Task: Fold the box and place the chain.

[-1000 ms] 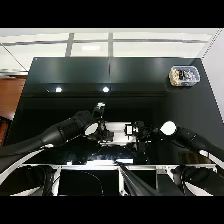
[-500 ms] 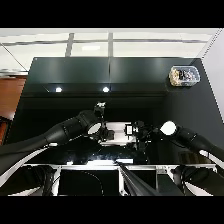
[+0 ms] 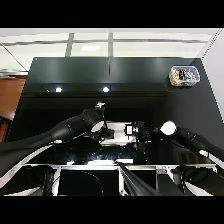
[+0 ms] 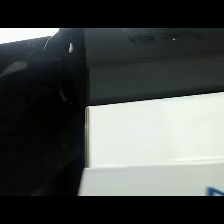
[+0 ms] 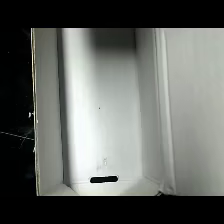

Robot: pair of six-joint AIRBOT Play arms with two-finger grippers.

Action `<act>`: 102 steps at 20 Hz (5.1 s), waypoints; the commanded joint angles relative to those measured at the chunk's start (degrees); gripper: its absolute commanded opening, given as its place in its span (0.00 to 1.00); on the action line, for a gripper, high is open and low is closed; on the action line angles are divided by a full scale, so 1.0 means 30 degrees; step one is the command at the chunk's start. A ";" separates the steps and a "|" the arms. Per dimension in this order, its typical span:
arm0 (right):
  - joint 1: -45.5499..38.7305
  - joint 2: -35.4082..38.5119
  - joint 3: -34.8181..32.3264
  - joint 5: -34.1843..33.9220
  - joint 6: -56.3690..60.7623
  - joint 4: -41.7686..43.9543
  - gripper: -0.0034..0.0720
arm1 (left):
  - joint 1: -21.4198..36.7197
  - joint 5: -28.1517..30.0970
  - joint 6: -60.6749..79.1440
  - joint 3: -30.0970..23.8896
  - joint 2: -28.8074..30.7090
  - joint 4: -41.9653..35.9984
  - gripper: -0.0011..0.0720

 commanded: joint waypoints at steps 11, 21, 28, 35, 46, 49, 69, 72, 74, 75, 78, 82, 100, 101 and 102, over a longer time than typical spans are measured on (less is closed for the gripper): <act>0.0007 -0.0015 -0.0015 0.0007 -0.0007 -0.0007 0.76 | -0.0015 -0.0984 -0.0036 0.0663 -0.0044 0.0612 0.60; 0.0007 -0.0015 -0.0015 0.0007 -0.0007 -0.0007 0.76 | 0.0029 -0.0925 -0.0073 0.0656 -0.0444 0.0357 0.55; 0.0007 -0.0015 -0.0015 0.0007 -0.0007 -0.0007 0.76 | 0.0029 -0.0984 -0.0073 0.0648 -0.0539 0.0357 0.47; 0.0007 -0.0015 -0.0015 0.0000 -0.0007 -0.0007 0.76 | 0.0029 -0.0925 -0.0066 0.0597 -0.0758 0.0357 0.47; 0.0007 -0.0015 -0.0015 0.0000 -0.0007 -0.0007 0.76 | -0.0029 -0.0219 -0.0066 0.0612 -0.0845 -0.0219 0.05; 0.0007 -0.0015 -0.0015 -0.0029 0.0015 0.0007 0.76 | -0.0015 -0.0255 -0.0066 0.0612 -0.0845 -0.0219 0.05; 0.0007 -0.0015 -0.0015 -0.0051 0.0044 0.0000 0.76 | 0.0036 -0.0474 -0.0408 0.0619 -0.0831 -0.0058 0.40; 0.0007 -0.0015 -0.0015 -0.0051 0.0044 0.0000 0.76 | 0.0066 -0.0474 -0.0408 0.0619 -0.0831 -0.0044 0.40; 0.0007 -0.0015 -0.0015 -0.0051 0.0044 0.0000 0.76 | 0.0066 -0.0466 -0.0408 0.0619 -0.0794 0.0036 0.40; 0.0007 -0.0015 -0.0015 -0.0051 0.0044 0.0000 0.76 | 0.0066 -0.0452 -0.0415 0.0619 -0.0736 0.0262 0.40; 0.0007 -0.0015 -0.0015 -0.0051 0.0044 0.0000 0.76 | 0.0182 -0.0401 -0.0415 0.0627 -0.0648 0.0503 0.32; 0.0007 -0.0015 -0.0015 -0.0051 0.0044 0.0000 0.76 | 0.0262 0.0131 -0.0408 0.0627 -0.0648 0.0342 0.05; -0.0029 0.4546 0.0029 0.1625 0.4575 -0.5319 0.98 | 0.0255 0.0095 -0.0321 0.0619 -0.0634 0.0364 0.05; -0.0029 0.4415 0.0029 0.1115 0.4503 -0.5304 0.98 | 0.0262 0.0102 -0.0321 0.0619 -0.0634 0.0372 0.05; -0.0007 0.4218 0.0029 0.0780 0.4481 -0.5129 0.98 | 0.0262 0.0102 -0.0321 0.0619 -0.0634 0.0372 0.05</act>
